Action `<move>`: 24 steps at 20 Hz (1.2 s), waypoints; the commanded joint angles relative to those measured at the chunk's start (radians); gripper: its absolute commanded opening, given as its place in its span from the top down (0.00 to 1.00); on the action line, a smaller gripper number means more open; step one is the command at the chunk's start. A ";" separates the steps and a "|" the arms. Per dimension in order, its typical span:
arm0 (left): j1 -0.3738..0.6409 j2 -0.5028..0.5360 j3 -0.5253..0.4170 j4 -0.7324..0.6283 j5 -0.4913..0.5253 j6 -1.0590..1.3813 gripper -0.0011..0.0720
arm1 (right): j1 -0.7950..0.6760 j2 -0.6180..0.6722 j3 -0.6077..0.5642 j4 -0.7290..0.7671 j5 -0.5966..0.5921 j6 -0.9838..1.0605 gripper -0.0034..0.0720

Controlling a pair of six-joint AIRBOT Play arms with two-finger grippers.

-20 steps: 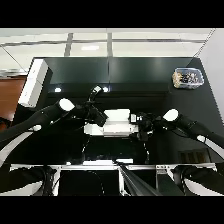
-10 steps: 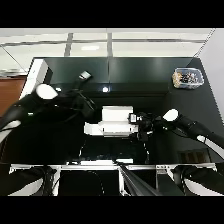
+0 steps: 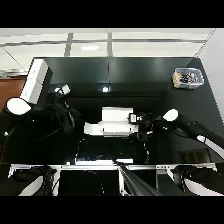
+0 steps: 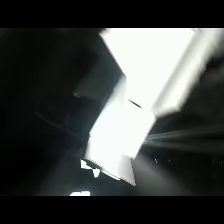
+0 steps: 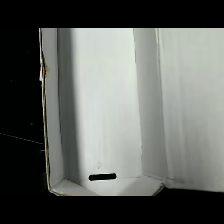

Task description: Fold the box and place the chain.

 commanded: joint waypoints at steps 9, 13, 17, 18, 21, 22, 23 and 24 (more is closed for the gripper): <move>-0.319 -0.150 -0.072 0.055 0.349 0.251 0.02 | 0.001 -0.001 0.000 0.000 0.000 0.000 0.47; -0.371 -0.226 -0.025 0.055 0.353 0.256 0.03 | 0.001 -0.001 0.000 0.000 0.000 0.000 0.47; -0.370 -0.267 0.009 0.042 0.339 0.255 0.39 | 0.001 -0.001 0.000 0.000 0.000 0.000 0.47; -0.370 -0.272 0.016 0.018 0.314 0.256 0.50 | 0.001 -0.001 0.000 0.000 0.000 0.000 0.47; -0.370 -0.285 0.031 0.017 0.242 0.256 0.68 | 0.001 -0.001 0.000 0.000 0.000 0.000 0.47; -0.370 -0.286 0.032 0.017 0.242 0.256 0.68 | 0.001 -0.001 0.000 0.000 0.000 0.000 0.47; -0.370 -0.286 0.032 0.007 0.245 0.255 0.68 | 0.001 -0.001 0.000 0.000 0.000 0.000 0.47; -0.370 -0.287 0.032 -0.011 0.246 0.255 0.68 | 0.001 -0.001 0.000 0.000 0.000 0.000 0.47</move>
